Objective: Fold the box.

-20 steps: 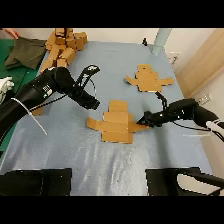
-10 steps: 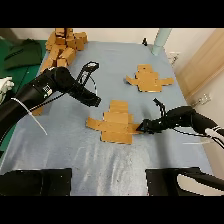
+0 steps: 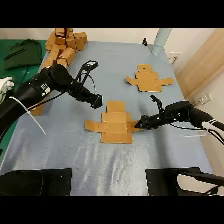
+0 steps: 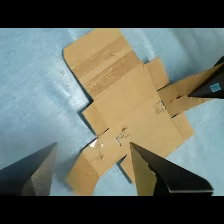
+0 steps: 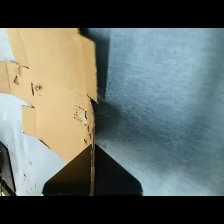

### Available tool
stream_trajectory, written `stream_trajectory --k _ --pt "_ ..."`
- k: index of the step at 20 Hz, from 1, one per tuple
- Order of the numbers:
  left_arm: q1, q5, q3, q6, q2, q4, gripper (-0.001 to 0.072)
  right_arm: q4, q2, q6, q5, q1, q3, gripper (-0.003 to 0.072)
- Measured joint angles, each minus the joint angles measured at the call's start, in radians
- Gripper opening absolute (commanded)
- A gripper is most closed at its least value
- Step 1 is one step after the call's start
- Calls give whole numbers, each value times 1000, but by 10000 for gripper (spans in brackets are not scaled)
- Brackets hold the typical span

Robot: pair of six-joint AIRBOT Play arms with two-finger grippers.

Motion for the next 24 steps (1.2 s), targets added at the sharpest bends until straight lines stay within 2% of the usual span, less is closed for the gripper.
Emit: stream_trajectory --k 1,3,4,7,11,19,24 --pt "18 -21 0 2 0 -10 685 6 23 -16 -11 0 -14 -1" --pt "53 -58 -8 14 -2 -27 521 14 103 -62 -19 1 -70 -1" --pt "69 -72 -17 29 -4 -37 476 17 150 -79 -19 0 -105 -1" --pt "108 -98 -46 97 -34 -108 480 21 307 -107 -6 1 -216 -1" --pt "131 -105 -60 237 -145 -292 492 21 433 -116 13 1 -286 -1" --pt "134 -143 -20 463 -390 -655 491 21 467 -107 25 1 -311 -1" --pt "122 -198 17 526 -481 -753 490 21 468 -92 26 1 -312 0"
